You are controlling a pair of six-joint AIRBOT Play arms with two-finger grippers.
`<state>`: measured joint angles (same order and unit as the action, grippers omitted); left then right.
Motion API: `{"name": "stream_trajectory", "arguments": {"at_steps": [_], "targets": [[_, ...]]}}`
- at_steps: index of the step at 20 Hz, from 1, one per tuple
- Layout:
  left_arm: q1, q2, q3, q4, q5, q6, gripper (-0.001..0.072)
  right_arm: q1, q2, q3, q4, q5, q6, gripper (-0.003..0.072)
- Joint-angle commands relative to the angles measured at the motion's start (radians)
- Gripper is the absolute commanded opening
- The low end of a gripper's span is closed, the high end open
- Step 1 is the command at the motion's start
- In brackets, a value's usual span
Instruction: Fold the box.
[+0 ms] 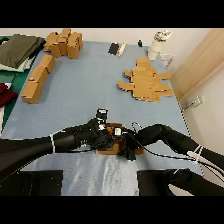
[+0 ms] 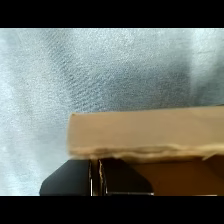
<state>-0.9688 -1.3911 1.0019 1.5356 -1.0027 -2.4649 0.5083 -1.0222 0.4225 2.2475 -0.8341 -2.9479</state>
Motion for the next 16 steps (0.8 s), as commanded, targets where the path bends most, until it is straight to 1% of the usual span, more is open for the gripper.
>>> {"name": "stream_trajectory", "arguments": {"at_steps": [1, 2, 3, 4, 5, 8, 10, 14, 16], "targets": [[-0.008, -0.004, 0.006, -0.003, 0.005, -0.015, 0.0016, 0.0, -0.001, 0.0, 0.0, 0.002, 0.0, 0.0575], [-0.01, -0.003, 0.006, -0.006, 0.005, -0.014, 0.0017, 0.0, -0.001, 0.0, 0.0, 0.002, 0.0, 0.0575], [-0.01, 0.0, 0.006, -0.014, 0.004, -0.011, 0.0129, 0.0, -0.001, 0.0, 0.0, 0.002, 0.0, 0.0575], [-0.01, 0.006, 0.006, -0.021, 0.003, -0.012, 0.0429, 0.0, -0.001, 0.0, 0.0, 0.002, 0.0, 0.0575], [-0.01, 0.015, 0.006, -0.033, 0.001, -0.013, 0.0536, 0.0, -0.001, 0.0, 0.0, 0.002, 0.0, 0.0575], [-0.008, 0.069, 0.006, -0.019, -0.034, -0.011, 0.0535, 0.0, -0.001, 0.0, 0.0, 0.002, 0.0, 0.0575], [0.002, 0.111, 0.006, -0.001, -0.084, -0.013, 0.0535, 0.0, -0.001, 0.0, 0.0, 0.002, 0.0, 0.0575], [0.058, 0.167, 0.006, -0.011, -0.196, -0.015, 0.0534, 0.0, -0.001, 0.0, 0.0, 0.002, 0.0, 0.0575], [0.092, 0.174, 0.006, -0.037, -0.203, -0.002, 0.0533, 0.0, -0.001, 0.0, 0.0, 0.002, 0.0, 0.0575]]}}
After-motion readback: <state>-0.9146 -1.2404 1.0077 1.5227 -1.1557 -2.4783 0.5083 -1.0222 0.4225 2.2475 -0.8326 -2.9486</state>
